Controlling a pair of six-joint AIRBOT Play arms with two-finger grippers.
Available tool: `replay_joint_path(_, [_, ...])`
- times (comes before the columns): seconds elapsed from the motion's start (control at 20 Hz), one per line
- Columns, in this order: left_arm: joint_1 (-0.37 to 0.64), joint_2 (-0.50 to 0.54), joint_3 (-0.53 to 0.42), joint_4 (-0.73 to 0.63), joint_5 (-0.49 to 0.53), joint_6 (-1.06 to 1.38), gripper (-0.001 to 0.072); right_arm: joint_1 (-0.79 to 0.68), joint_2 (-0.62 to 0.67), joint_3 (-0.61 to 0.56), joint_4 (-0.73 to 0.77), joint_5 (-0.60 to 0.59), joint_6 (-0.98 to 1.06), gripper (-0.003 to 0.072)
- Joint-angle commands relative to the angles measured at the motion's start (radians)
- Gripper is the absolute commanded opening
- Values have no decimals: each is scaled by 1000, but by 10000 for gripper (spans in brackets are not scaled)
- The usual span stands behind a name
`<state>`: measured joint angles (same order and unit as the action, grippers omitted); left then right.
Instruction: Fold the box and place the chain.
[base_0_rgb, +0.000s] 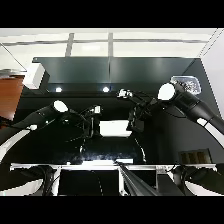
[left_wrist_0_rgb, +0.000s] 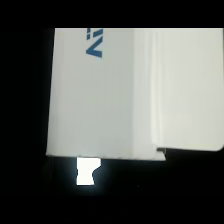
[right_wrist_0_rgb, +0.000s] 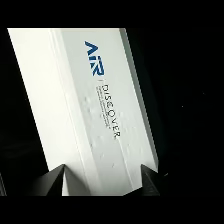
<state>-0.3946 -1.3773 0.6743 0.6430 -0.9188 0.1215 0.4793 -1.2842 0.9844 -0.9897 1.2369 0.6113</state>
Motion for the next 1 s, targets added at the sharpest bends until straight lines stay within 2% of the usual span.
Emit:
replay_joint_path(0.0, [0, -1, 0, 0, 0, 0, 488, 7, 1, 0, -10, -10, 14, 469])
replay_joint_path(0.1, [0, -1, 0, 0, 0, 0, 488, 8, 1, 0, -10, -10, 14, 466])
replay_joint_path(0.15, [0, -1, 0, 0, 0, 0, 489, 8, 1, 0, -10, -9, 14, 379])
replay_joint_path(0.2, [0, -1, 0, 0, 0, 0, 489, 8, 1, 0, -10, -8, 14, 334])
replay_joint_path(0.3, [0, -1, 0, 0, 0, 0, 488, 8, 1, 0, -10, -9, 14, 324])
replay_joint_path(0.35, [0, -1, 0, 0, 0, 0, 489, 8, 1, 0, -10, -9, 14, 257])
replay_joint_path(0.95, [0, -1, 0, 0, 0, 0, 489, 21, 0, -2, -13, -8, 14, 257])
